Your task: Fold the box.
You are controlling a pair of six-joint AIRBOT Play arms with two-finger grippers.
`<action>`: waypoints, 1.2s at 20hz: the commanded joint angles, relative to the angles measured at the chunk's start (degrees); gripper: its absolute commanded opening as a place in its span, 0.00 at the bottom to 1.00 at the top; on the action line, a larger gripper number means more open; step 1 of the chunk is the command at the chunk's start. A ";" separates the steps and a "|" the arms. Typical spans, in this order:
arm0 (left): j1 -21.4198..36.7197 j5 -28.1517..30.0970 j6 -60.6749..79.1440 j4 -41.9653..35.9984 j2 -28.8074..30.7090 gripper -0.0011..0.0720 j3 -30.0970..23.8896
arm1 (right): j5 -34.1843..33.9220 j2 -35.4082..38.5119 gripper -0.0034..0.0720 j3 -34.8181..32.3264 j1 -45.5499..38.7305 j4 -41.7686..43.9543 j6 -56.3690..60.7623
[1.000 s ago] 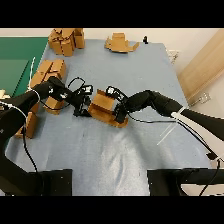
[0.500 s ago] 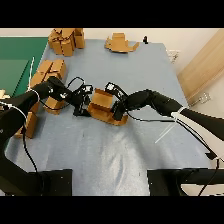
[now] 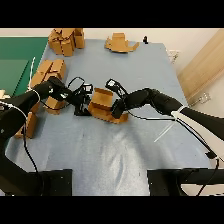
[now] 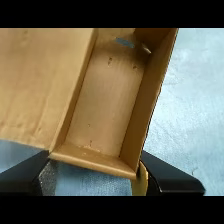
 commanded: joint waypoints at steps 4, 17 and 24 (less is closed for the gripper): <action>0.11 -0.81 -0.04 0.42 -0.02 0.73 0.04 | -3.80 0.00 0.55 0.04 -0.22 -15.15 12.20; 0.11 -0.76 -1.40 0.44 -0.02 0.73 0.04 | -8.28 1.84 0.05 0.02 0.00 -14.14 26.38; 0.11 -0.76 -1.38 0.42 -0.02 0.73 0.04 | -8.61 -0.83 0.05 -1.64 -0.22 -13.31 27.06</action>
